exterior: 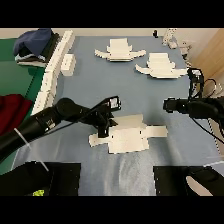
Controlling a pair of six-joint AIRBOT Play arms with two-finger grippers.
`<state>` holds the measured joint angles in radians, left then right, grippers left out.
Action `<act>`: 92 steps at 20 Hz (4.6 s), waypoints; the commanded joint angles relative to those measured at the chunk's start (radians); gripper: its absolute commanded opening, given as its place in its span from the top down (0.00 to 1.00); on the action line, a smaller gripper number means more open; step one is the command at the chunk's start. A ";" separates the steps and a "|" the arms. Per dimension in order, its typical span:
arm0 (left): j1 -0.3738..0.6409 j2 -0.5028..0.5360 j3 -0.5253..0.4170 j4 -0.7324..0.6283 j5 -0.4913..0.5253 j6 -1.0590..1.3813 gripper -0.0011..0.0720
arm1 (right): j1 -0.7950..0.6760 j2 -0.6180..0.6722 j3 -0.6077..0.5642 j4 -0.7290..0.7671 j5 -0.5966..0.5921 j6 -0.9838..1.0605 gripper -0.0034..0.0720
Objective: Fold the box.
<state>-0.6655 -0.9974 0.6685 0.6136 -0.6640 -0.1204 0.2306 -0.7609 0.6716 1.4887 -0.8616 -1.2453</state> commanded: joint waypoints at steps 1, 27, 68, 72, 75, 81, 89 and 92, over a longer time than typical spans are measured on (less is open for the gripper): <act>-0.095 0.059 -0.106 0.015 0.163 0.021 0.97 | 0.000 -0.014 0.002 0.019 0.013 0.017 0.41; 0.035 -0.109 0.054 0.108 -0.133 -0.023 0.97 | 0.000 -0.067 0.002 0.079 0.016 0.016 0.41; 0.035 -0.132 0.053 0.085 -0.193 -0.027 0.97 | 1.005 0.103 -0.199 -0.010 -0.188 -0.223 0.00; 0.035 -0.132 0.053 0.085 -0.192 -0.027 0.97 | 1.028 -0.088 -0.198 -0.113 -0.043 -0.230 0.00; 0.035 -0.132 0.053 0.085 -0.192 -0.027 0.97 | 1.028 -0.193 -0.196 -0.243 0.020 -0.162 0.01; 0.035 -0.132 0.053 0.085 -0.193 -0.027 0.97 | 1.028 -0.158 -0.167 -0.337 0.023 0.077 0.01; 0.035 -0.132 0.053 0.085 -0.192 -0.027 0.97 | 1.028 -0.114 -0.166 -0.416 -0.038 0.286 0.01; 0.035 -0.132 0.053 0.085 -0.192 -0.027 0.97 | 1.028 -0.114 -0.166 -0.415 -0.039 0.325 0.01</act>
<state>-0.6296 -1.1290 0.7223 0.6987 -0.8562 -0.1471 1.2579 -0.8776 0.5049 1.0828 -0.8913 -0.9855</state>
